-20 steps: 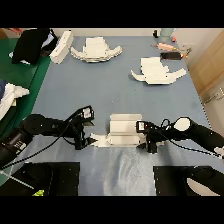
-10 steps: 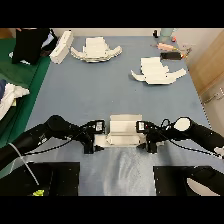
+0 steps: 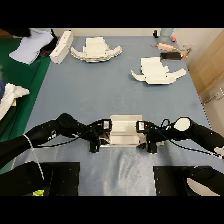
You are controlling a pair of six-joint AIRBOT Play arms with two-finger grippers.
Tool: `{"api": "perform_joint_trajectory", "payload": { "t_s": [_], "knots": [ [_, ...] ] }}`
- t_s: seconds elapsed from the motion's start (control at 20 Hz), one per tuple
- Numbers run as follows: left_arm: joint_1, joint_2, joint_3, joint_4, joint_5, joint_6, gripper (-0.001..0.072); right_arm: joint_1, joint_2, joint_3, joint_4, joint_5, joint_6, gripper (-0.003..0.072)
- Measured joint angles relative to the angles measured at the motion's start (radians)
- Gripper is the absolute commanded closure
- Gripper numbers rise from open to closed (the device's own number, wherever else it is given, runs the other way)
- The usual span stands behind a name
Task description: Fold the box.
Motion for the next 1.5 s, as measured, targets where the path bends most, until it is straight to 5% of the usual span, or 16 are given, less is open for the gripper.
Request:
{"api": "perform_joint_trajectory", "payload": {
  "t_s": [0.35,0.4,0.6,0.7,0.85,0.95,1.2,1.25,1.35,1.4,1.5],
  "knots": [
    [-0.055,-0.021,0.006,-0.034,0.085,0.04,0.0495,0.0,0.0,0.0,0.0,0.0,0.0,0.0177],
    [-0.063,-0.023,0.006,-0.051,0.093,0.048,0.0625,-0.002,0.0,0.0,0.0,0.0,0.0,0.0177],
    [-0.092,-0.026,0.006,-0.116,0.128,0.081,0.0641,-0.002,0.0,0.0,0.0,-0.004,0.0,0.0177],
    [-0.099,-0.026,0.006,-0.133,0.132,0.089,0.0158,-0.001,0.0,0.0,0.0,-0.003,-0.002,0.0177],
    [-0.105,-0.026,0.006,-0.143,0.137,0.077,0.0142,-0.001,0.0,0.0,-0.001,0.001,-0.005,0.0177],
    [-0.106,-0.026,0.006,-0.146,0.127,0.064,0.0005,-0.001,0.0,0.0,-0.001,0.002,-0.005,0.0177],
    [-0.107,-0.026,0.006,-0.148,0.111,0.025,0.0007,-0.001,0.0,0.0,-0.002,0.005,-0.002,0.0176],
    [-0.107,-0.026,0.006,-0.146,0.111,0.018,0.0091,-0.001,0.0,0.0,-0.002,0.005,-0.002,0.0177],
    [-0.107,-0.023,0.006,-0.123,0.106,-0.03,0.0609,-0.001,0.0,0.0,-0.002,0.004,0.0,0.0177],
    [-0.108,-0.016,0.006,-0.084,0.101,-0.068,0.0693,0.0,0.0,0.0,0.0,0.0,0.001,0.0177],
    [-0.108,0.013,0.006,0.014,0.102,-0.19,0.0693,0.0,0.0,0.0,0.003,-0.005,0.002,0.0177]
  ]
}}
